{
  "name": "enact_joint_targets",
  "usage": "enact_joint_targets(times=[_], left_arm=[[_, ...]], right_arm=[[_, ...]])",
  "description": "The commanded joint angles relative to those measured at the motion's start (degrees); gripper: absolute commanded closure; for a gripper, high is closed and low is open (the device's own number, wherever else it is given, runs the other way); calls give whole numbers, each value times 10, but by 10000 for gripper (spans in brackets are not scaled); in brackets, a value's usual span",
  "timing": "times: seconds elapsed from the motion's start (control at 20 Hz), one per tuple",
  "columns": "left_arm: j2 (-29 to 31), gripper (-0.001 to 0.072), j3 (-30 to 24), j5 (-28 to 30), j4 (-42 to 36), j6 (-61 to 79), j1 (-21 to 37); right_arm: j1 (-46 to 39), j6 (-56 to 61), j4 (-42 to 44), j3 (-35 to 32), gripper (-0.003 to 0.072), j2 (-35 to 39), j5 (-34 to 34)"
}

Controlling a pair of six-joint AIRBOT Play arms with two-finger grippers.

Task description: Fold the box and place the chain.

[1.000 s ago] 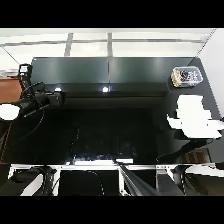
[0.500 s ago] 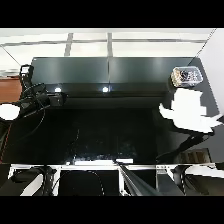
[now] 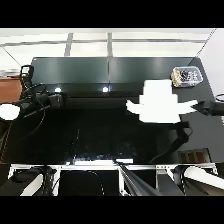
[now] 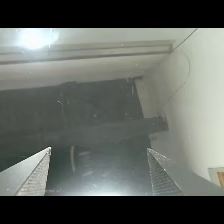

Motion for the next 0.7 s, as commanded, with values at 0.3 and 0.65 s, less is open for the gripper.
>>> enact_joint_targets(times=[0.3,0.65], left_arm=[[-67,21,20,-1,-57,9,-60],[-292,19,178,-216,-193,45,-36]], right_arm=[[283,-236,406,-339,672,115,-178],[379,-236,408,-339,672,115,-232]])
